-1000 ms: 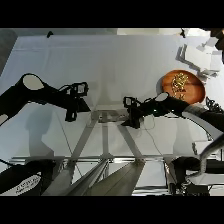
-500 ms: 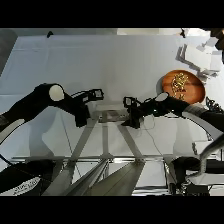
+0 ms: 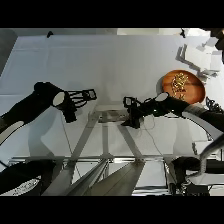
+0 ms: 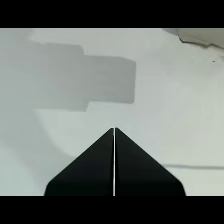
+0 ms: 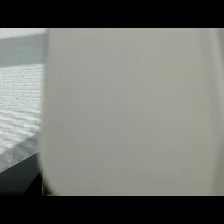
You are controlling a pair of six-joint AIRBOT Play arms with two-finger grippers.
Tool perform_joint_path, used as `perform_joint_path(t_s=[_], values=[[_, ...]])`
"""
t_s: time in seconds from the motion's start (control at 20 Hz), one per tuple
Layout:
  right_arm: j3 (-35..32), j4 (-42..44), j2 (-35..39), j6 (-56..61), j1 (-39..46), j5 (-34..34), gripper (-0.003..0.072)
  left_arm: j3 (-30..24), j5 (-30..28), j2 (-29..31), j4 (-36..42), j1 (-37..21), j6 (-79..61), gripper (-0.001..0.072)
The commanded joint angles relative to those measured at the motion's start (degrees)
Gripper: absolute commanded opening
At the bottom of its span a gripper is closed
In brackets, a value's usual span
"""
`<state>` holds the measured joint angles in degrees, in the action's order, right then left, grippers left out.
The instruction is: Fold the box and place the chain.
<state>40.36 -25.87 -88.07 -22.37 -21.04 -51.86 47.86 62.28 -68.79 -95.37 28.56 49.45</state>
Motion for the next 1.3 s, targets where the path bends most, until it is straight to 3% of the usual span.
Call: perform_joint_path(t_s=[0.0,0.1,0.2,0.3,0.55,0.9,1.25], values=[[0.0,0.02,-0.02,0.0,-0.02,-0.02,0.0524,0.02,-2.36,5.92,3.5,-0.28,-7.04,0.0003],[0.0,0.02,-0.02,0.0,-0.02,-0.02,0.0524,0.0,-0.02,9.07,18.73,-1.49,-18.21,0.0001],[0.0,0.02,-0.02,0.0,-0.02,-0.02,0.0524,0.0,6.6,8.85,38.75,-2.97,-30.75,0.0001],[0.0,0.02,-0.02,0.0,-0.02,-0.02,0.0524,0.0,6.21,6.99,46.99,-2.71,-35.3,-0.0001],[0.0,0.02,-0.02,0.0,-0.02,-0.02,0.0524,0.0,-3.37,-0.87,55.06,-2.75,-35.1,-0.0001],[0.0,0.02,-0.02,0.0,-0.02,-0.02,0.0524,0.0,-29.09,-7.76,57.42,-2.75,-27.82,0.0],[0.0,0.02,-0.02,0.0,-0.02,-0.02,0.0524,0.02,-29.9,-10.64,57.37,-2.84,-27.15,0.0001]])
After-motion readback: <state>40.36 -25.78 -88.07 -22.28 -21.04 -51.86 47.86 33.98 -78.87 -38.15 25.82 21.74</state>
